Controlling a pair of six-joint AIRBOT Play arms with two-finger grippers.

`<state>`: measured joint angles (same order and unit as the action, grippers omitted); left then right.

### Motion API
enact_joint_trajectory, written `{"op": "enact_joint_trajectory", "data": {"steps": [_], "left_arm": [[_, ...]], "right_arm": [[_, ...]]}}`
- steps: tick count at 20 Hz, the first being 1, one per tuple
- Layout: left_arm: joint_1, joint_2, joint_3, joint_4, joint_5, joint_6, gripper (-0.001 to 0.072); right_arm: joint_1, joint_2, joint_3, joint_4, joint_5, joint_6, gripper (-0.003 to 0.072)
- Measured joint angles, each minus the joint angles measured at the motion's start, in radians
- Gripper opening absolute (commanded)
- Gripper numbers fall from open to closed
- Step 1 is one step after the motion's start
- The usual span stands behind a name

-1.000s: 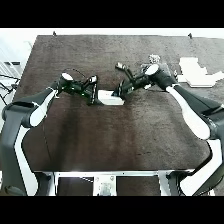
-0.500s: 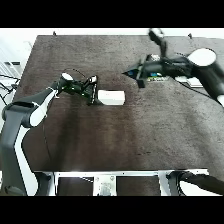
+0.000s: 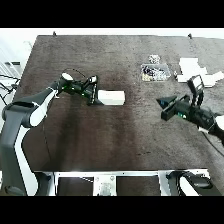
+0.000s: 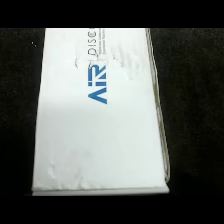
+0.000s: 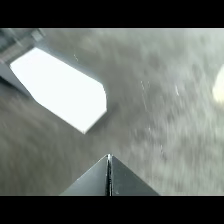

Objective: Fold the box and place the chain.

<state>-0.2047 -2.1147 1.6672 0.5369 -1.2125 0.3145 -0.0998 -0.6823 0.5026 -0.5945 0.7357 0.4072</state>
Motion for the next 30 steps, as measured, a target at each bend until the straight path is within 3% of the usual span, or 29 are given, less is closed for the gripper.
{"op": "enact_joint_trajectory", "data": {"steps": [1, 3, 10, 15, 19, 23, 26, 30], "left_arm": [[0.000, 0.000, 0.000, 0.000, 0.000, 0.000, 0.0420], [0.000, 0.000, 0.000, -0.003, -0.004, -0.002, 0.0018], [0.014, 0.075, 0.002, -0.034, -0.018, -0.208, 0.0012], [0.076, 0.250, 0.000, 0.014, 0.109, -0.389, 0.0013], [0.214, 0.377, 0.000, 0.080, 0.260, -0.554, 0.0014], [0.411, 0.419, -0.011, 0.165, 0.335, -0.704, 0.0016], [0.546, 0.429, -0.064, 0.193, 0.394, -0.766, 0.0017], [0.646, 0.430, -0.176, 0.208, 0.566, -0.795, 0.0018]], "right_arm": [[-0.010, 0.014, -0.030, 0.003, -0.009, -0.006, 0.0012], [-0.024, 0.032, -0.070, 0.005, -0.029, -0.015, 0.0012], [-0.038, 0.050, -0.109, 0.011, -0.079, -0.025, 0.0012], [-0.038, 0.051, -0.113, 0.011, -0.090, -0.024, 0.0012], [-0.038, 0.051, -0.113, 0.011, -0.092, -0.022, 0.0012], [-0.038, 0.051, -0.113, 0.011, -0.093, -0.017, 0.0012], [-0.038, 0.051, -0.113, 0.021, -0.093, -0.016, 0.0012], [-0.038, 0.051, -0.113, 0.052, -0.093, -0.014, 0.0012]]}}
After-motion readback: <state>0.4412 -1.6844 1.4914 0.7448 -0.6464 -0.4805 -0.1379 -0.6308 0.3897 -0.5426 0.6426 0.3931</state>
